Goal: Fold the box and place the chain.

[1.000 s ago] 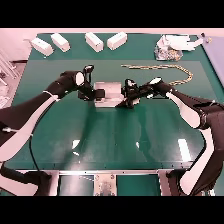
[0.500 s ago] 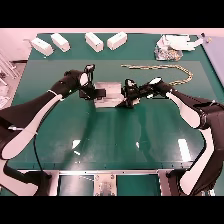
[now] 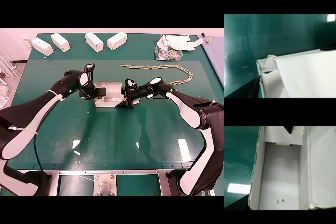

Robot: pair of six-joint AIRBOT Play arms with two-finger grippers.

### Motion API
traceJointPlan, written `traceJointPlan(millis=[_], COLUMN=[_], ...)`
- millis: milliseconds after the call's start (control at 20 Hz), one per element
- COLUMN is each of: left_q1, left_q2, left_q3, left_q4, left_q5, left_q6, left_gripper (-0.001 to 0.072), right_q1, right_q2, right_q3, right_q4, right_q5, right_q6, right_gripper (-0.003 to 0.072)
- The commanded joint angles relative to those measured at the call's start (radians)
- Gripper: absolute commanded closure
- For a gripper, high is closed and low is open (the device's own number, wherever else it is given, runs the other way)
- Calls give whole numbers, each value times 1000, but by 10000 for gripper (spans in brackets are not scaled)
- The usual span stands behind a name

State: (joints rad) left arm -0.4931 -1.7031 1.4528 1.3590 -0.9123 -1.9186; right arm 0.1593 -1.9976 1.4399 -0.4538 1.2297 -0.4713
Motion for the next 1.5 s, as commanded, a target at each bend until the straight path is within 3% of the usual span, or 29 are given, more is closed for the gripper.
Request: traceJointPlan(millis=[0, 1000, 1450], left_q1=[-1, -3, -35], left_q2=[-1, -29, -140], left_q3=[1, 6, 217], left_q4=[-5, -14, 135], left_q5=[13, -5, -265], left_q6=[0, -90, -173], left_gripper=[265, 244, 245], right_q1=[0, 1, 1], right_q2=[0, 0, 0], right_q3=[0, 0, 0], right_q4=[0, 0, 0], right_q5=[2, 2, 2], right_q6=[0, 0, 0], right_gripper=[111, 111, 111])
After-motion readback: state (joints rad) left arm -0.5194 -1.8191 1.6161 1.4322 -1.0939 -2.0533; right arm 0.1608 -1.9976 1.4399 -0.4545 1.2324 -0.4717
